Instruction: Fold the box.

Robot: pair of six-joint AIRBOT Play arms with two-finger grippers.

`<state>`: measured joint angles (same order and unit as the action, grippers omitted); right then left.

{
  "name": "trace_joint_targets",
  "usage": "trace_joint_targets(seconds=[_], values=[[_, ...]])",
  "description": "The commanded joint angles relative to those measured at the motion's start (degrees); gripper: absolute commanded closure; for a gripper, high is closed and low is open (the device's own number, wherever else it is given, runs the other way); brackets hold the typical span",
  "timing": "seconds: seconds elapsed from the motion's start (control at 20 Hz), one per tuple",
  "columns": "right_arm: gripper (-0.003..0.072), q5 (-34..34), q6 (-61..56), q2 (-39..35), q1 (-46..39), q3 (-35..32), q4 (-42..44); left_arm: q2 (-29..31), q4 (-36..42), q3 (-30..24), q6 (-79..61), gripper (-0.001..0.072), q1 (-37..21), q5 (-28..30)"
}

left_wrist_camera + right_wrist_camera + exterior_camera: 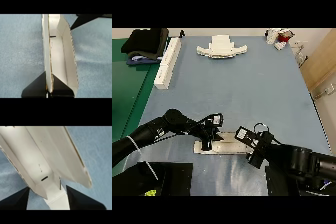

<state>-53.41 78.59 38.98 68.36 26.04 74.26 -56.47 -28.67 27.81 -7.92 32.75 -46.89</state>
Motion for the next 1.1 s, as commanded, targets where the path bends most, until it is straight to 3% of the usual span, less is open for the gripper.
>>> trace_joint_targets(seconds=[0.0, 0.15, 0.3, 0.55, 0.75, 1.05], values=[[-0.0034, 9.3, 27.6, -4.1, -10.5, -4.3, 17.0, 0.0, 0.0, 0.0, 0.0, 0.0696, 0.0, -0.1], [-0.0034, 10.9, 48.7, -4.3, -19.6, -7.2, 33.5, 0.0, 0.0, 0.0, 0.0, 0.0696, 0.0, -0.1], [-0.0034, 10.8, 59.3, -4.3, -26.0, -8.8, 41.3, 0.0, 0.0, 0.0, 0.0, 0.0696, 0.0, -0.1], [-0.0034, 10.9, 65.7, -3.5, -28.2, -9.3, 42.6, 0.0, 0.0, 0.0, 0.0, 0.0696, 0.0, -0.1], [-0.0034, 12.3, 70.4, 1.5, -28.2, -9.3, 45.4, 0.0, 0.0, 0.0, 0.0, 0.0696, 0.0, -0.1], [-0.0034, 13.3, 71.0, 3.7, -28.7, -9.2, 46.0, 0.0, 0.0, 0.0, 0.0, 0.0696, 0.0, -0.1]])
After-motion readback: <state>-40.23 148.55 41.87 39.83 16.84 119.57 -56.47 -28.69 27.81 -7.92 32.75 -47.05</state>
